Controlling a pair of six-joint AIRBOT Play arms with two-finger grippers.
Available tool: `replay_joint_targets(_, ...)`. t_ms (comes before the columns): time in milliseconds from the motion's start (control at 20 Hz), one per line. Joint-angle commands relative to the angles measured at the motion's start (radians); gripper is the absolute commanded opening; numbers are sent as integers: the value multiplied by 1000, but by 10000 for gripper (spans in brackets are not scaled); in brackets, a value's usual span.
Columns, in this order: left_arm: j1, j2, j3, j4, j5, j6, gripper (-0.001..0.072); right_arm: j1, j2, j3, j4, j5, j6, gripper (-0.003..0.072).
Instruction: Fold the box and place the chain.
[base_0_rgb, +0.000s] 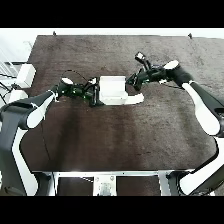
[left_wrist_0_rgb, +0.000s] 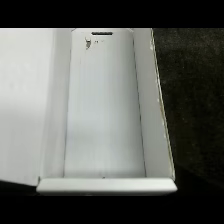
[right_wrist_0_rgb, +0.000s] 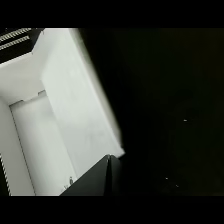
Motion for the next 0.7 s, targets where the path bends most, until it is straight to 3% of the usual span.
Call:
replay_joint_targets(0, 1, 0, 0, 0, -5, 0, 583, -27, 84, 3, -164, 40, -15, 233)
replay_joint_targets(50, 1, 0, 0, 0, -5, 0, 584, -32, 87, 3, -208, 67, -31, 396)
replay_joint_targets(100, 1, 0, 0, 0, -5, 0, 583, -35, 84, -5, -244, 84, -61, 504)
replay_joint_targets(250, 1, 0, 0, 0, -5, 0, 583, -26, 71, -68, -262, 84, -220, 532)
replay_joint_targets(350, 1, 0, 0, 0, -5, 0, 583, -10, 54, -97, -259, 80, -261, 599)
replay_joint_targets(650, 1, 0, 0, 0, -5, 0, 583, 49, 3, -102, -249, 73, -260, 594)
